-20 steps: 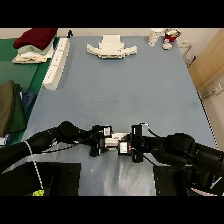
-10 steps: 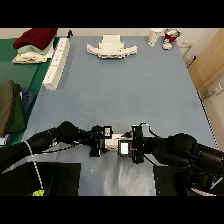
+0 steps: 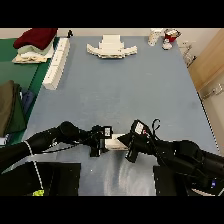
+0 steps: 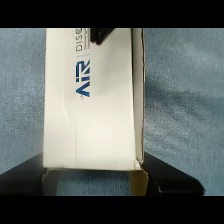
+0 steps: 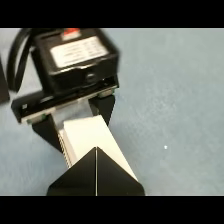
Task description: Fold the box.
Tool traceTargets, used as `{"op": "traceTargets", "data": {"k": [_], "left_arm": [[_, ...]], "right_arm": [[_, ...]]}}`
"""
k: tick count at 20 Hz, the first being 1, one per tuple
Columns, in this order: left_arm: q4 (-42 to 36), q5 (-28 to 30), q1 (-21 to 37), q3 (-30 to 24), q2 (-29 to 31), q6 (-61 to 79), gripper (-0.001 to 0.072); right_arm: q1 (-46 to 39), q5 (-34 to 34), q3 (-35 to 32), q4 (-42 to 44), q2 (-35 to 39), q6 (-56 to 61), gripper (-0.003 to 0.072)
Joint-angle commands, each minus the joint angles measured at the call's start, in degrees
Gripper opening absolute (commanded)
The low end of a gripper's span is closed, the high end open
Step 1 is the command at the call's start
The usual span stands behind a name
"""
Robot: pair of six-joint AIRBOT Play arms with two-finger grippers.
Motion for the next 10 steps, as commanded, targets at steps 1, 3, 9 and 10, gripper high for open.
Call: {"op": "traceTargets", "data": {"k": [1,3,9,10], "left_arm": [[0.0,0.0,0.0,0.0,0.0,0.0,0.0444],[0.0,0.0,0.0,0.0,0.0,0.0,0.0444],[0.0,0.0,0.0,0.0,0.0,0.0,0.0444],[0.0,0.0,0.0,0.0,0.0,0.0,0.0444]], "right_arm": [[0.8,10.5,-4.4,3.0,-0.7,8.6,0.0003],[1.7,10.5,-5.5,3.0,-1.8,8.6,0.0003],[4.7,7.7,-6.9,3.0,-5.7,9.2,0.0003],[4.6,7.6,-6.9,3.0,-6.6,9.3,0.0003]]}}
